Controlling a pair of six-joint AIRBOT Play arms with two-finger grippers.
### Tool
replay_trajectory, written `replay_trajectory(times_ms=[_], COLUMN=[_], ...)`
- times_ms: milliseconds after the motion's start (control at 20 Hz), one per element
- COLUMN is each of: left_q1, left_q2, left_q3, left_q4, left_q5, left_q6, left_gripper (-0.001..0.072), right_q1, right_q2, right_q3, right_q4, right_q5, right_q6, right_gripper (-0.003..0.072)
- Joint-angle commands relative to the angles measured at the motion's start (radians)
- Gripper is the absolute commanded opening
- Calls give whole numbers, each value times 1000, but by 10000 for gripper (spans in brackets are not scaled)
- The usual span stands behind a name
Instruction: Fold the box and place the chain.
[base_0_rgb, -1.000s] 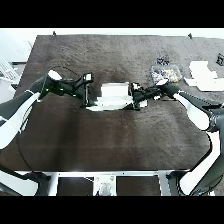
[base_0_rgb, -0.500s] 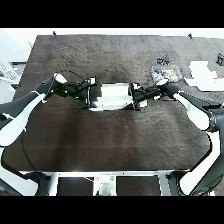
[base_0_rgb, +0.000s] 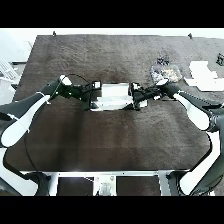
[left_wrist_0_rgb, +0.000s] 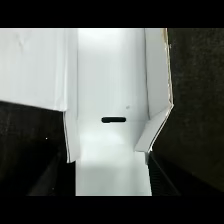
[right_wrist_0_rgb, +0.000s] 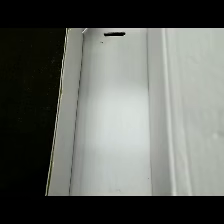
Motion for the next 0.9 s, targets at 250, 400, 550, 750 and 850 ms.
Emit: replay_trajectory(times_ms=[250, 400, 550, 750, 850], left_q1=[-2, -2, -2, -6, -29], left_q2=[-1, -1, -1, -1, -2], left_q3=[0, 1, 1, 0, 0], left_q4=[-5, -3, 4, -34, -32], left_q5=[-34, -34, -32, -33, -26], left_q6=[-1, 5, 5, 16, 26], left_gripper=[586, 587, 605, 604, 604], right_q1=[0, 0, 0, 0, 0], right_q2=[0, 0, 0, 0, 0], right_q3=[0, 0, 0, 0, 0], right_q4=[0, 0, 0, 0, 0], right_q5=[0, 0, 0, 0, 0], right_q6=[0, 0, 0, 0, 0], right_gripper=[550, 549, 550, 550, 550])
